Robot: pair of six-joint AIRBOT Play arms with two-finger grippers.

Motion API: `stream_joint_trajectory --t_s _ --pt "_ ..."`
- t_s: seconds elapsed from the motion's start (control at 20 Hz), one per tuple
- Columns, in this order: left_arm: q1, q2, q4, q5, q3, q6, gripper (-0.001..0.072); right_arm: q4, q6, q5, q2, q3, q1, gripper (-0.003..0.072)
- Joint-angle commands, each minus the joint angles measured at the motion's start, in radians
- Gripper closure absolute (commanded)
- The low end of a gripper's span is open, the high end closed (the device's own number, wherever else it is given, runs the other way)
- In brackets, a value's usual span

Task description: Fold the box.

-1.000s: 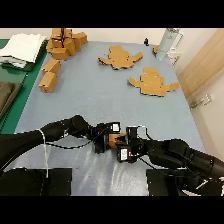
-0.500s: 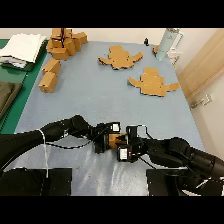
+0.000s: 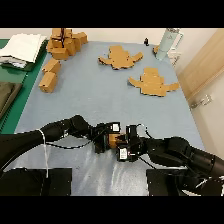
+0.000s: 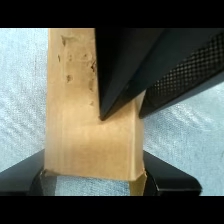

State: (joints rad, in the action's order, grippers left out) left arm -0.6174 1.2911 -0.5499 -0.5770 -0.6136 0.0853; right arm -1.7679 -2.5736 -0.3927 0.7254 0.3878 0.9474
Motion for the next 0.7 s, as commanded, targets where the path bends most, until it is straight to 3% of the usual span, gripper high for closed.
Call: stream_joint_trajectory --t_s 0.0,0.6,0.65 --pt "0.001 -0.001 0.0 0.0 -0.001 0.0 0.0232 0.001 0.0 -0.001 0.007 0.002 0.0 0.0467" --pt "0.001 -0.001 0.0 0.0 -0.001 0.0 0.0233 0.04 0.024 -0.005 0.007 0.015 0.0 0.0469" --pt "0.001 -0.001 0.0 0.0 -0.001 0.0 0.0233 0.051 0.031 -0.005 0.007 0.015 0.0 0.0509"
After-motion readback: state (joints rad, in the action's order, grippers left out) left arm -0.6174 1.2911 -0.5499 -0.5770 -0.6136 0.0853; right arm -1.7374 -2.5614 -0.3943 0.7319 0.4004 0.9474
